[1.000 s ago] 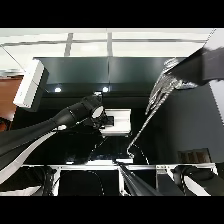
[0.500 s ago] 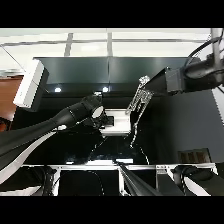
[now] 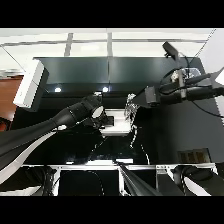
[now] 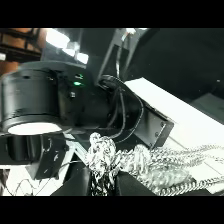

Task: Fold the box and place the chain.

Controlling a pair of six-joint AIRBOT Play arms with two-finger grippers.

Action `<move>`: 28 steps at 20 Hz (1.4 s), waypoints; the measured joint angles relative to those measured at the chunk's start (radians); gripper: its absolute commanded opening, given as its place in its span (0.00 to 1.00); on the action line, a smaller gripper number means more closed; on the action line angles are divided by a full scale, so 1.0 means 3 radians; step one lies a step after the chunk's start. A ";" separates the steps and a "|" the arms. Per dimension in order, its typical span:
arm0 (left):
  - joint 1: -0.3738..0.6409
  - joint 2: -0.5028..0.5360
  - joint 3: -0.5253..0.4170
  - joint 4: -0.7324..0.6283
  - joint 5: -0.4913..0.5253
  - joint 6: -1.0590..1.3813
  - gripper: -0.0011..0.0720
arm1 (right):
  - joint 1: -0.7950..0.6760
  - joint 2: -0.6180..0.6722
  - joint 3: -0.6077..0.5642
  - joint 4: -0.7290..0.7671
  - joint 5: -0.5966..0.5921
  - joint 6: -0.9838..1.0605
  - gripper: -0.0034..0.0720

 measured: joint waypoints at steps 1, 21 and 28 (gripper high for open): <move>0.0000 0.0000 0.0000 -0.0001 0.0000 0.0000 0.06 | 0.0038 -0.0019 -0.0031 0.0023 -0.0038 -0.0015 0.06; 0.0000 0.0000 0.0000 0.0000 0.0000 0.0000 0.05 | 0.0202 -0.0140 -0.0156 0.0118 -0.0189 -0.0104 0.06; 0.0000 0.0000 0.0000 0.0000 0.0000 0.0001 0.06 | 0.0286 -0.0226 -0.0580 -0.0088 -0.0593 -0.0023 0.06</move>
